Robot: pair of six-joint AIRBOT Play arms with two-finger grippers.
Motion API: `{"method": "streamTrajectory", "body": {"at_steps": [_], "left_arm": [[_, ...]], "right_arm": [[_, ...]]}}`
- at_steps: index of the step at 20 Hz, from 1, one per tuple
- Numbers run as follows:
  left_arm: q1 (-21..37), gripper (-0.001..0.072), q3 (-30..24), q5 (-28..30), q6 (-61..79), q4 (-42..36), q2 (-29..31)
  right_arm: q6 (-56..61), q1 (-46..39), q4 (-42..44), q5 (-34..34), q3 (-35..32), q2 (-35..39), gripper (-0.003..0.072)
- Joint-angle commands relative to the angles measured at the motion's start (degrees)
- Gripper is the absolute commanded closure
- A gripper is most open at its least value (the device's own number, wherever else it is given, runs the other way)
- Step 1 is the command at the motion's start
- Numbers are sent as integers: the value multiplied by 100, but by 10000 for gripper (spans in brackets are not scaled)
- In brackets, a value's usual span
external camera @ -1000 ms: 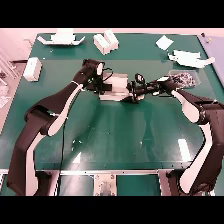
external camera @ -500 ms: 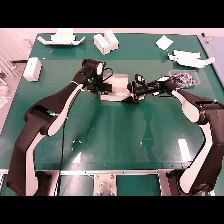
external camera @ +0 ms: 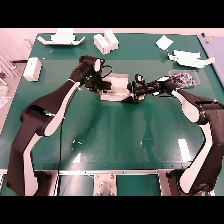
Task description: Fold the box and place the chain.
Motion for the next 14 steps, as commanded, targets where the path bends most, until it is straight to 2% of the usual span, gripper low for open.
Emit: {"method": "streamTrajectory", "body": {"at_steps": [1,7,10,12,14], "left_arm": [[13,212,0,-24,413,-11,146],[192,212,-13,-44,1064,-37,763],[385,213,-219,-46,1967,-72,1215],[627,213,-463,-142,2640,-549,1460],[955,214,-472,-326,2708,-1257,1482]], "right_arm": [[0,7,7,4,2,0,146],[2,7,9,4,2,0,146],[0,7,9,4,2,0,147],[0,7,7,2,2,0,146],[0,7,9,4,2,0,146]]}}
